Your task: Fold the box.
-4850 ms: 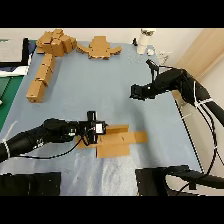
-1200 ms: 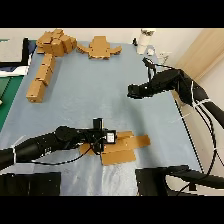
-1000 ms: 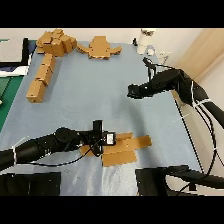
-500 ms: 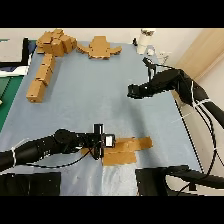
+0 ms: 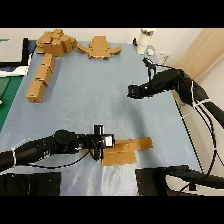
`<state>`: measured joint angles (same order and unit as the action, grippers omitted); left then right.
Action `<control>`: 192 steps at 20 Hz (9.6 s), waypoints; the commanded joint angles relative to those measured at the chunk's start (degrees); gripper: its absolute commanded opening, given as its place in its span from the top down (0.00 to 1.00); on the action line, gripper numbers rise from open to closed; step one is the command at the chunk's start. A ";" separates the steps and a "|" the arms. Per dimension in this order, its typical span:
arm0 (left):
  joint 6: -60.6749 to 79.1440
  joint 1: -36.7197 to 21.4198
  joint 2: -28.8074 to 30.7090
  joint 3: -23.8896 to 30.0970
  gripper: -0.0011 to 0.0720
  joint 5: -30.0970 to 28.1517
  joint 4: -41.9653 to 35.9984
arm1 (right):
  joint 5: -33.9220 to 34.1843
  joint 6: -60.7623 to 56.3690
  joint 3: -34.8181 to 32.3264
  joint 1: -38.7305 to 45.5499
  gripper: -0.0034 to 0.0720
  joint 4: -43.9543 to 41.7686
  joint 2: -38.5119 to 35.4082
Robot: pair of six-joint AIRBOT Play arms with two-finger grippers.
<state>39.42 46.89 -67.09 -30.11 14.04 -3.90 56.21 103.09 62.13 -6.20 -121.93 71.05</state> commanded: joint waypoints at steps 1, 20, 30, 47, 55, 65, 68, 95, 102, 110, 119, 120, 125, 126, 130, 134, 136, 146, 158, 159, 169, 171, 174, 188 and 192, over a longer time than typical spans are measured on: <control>-4.24 -0.37 0.07 -0.46 0.97 0.00 0.07 | 0.35 -0.02 0.04 0.02 0.95 0.00 -0.04; -24.00 -8.63 0.04 -2.67 0.97 14.84 14.51 | 2.32 -0.02 0.04 0.04 0.95 1.09 0.09; -28.50 -11.41 -0.09 -4.24 0.97 19.58 19.63 | 2.32 -0.02 0.04 0.04 0.95 1.11 0.09; -28.33 -11.39 -0.04 -4.24 0.97 19.10 19.56 | 36.50 -34.62 -13.99 -15.34 0.95 21.11 -27.39; -28.33 -11.39 -0.04 -4.24 0.97 19.08 19.56 | 10.73 -13.29 -36.87 -44.54 0.95 18.27 -45.27; -28.33 -11.39 -0.04 -4.24 0.97 19.12 19.54 | -2.27 -13.53 -42.93 -72.63 0.10 49.09 -40.24; -28.33 -11.39 -0.04 -4.24 0.97 19.15 19.54 | -3.63 -13.51 -42.91 -72.65 0.10 53.00 -33.16; -28.33 -11.39 -0.04 -4.24 0.97 19.12 19.54 | -6.10 -25.35 -41.53 -72.70 0.01 58.90 -31.39; -28.33 -11.39 -0.04 -4.24 0.97 19.15 19.54 | -6.45 -29.99 -44.19 -68.50 0.01 63.19 -40.37; -28.33 -11.39 -0.04 -4.24 0.97 19.15 19.54 | -4.98 -23.26 -47.08 -66.77 0.01 62.42 -46.86; -28.33 -11.39 -0.04 -4.24 0.97 19.17 19.54 | -11.78 29.97 -44.26 -37.46 0.01 26.82 -43.21; -28.33 -11.39 -0.04 -4.24 0.97 19.12 19.54 | -11.15 38.99 -43.58 -32.70 0.01 19.67 -41.35; -28.33 -11.39 -0.04 -4.24 0.97 19.12 19.54 | -1.07 69.46 -39.80 -16.35 0.01 -5.11 -28.22; -28.33 -11.39 -0.04 -4.24 0.97 19.15 19.54 | -0.63 69.46 -39.04 -15.67 0.01 -5.25 -25.94; -28.33 -11.39 -0.04 -4.24 0.97 19.39 19.54 | -0.66 69.46 -38.82 -15.69 0.01 -4.98 -23.12; -28.33 -11.39 -0.04 -4.24 0.97 19.43 19.54 | -1.66 68.15 -38.75 -15.63 0.01 -4.72 -22.91; -28.33 -11.37 -0.04 -4.24 0.97 19.52 19.52 | -1.62 68.15 -38.75 -15.63 0.02 -4.31 -22.91; -28.33 -11.21 -0.04 -4.24 0.97 19.50 19.54 | -3.98 68.17 -38.75 -15.69 0.02 -4.52 -22.77; -28.33 -11.21 -0.04 -4.24 0.97 19.47 19.54 | -4.09 68.83 -40.63 -15.72 0.03 -3.69 -18.99; -28.33 -11.21 -0.04 -4.24 0.97 19.47 19.52 | -4.13 68.85 -40.89 -15.72 0.03 -3.67 -18.97; -28.33 -11.21 -0.04 -4.24 0.97 19.50 19.52 | -5.51 68.87 -40.89 -17.49 0.12 -3.63 -18.97; -28.33 -11.21 -0.04 -4.24 0.97 19.47 19.54 | -5.68 68.85 -40.89 -17.49 0.12 -3.26 -18.95; -28.33 -11.21 -0.04 -4.24 0.97 19.47 19.54 | -5.75 68.87 -40.92 -17.51 0.13 -2.93 -18.34; -28.33 -11.21 -0.04 -4.24 0.97 19.47 19.52 | -5.07 68.85 -40.89 -17.51 0.22 -2.84 -18.27; -28.33 -11.21 -0.04 -4.24 0.97 19.47 19.54 | -4.94 68.85 -40.89 -17.51 0.22 -2.84 -18.27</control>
<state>11.09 35.68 -67.13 -34.28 33.54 15.62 51.07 171.96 21.26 -23.70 -124.73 52.80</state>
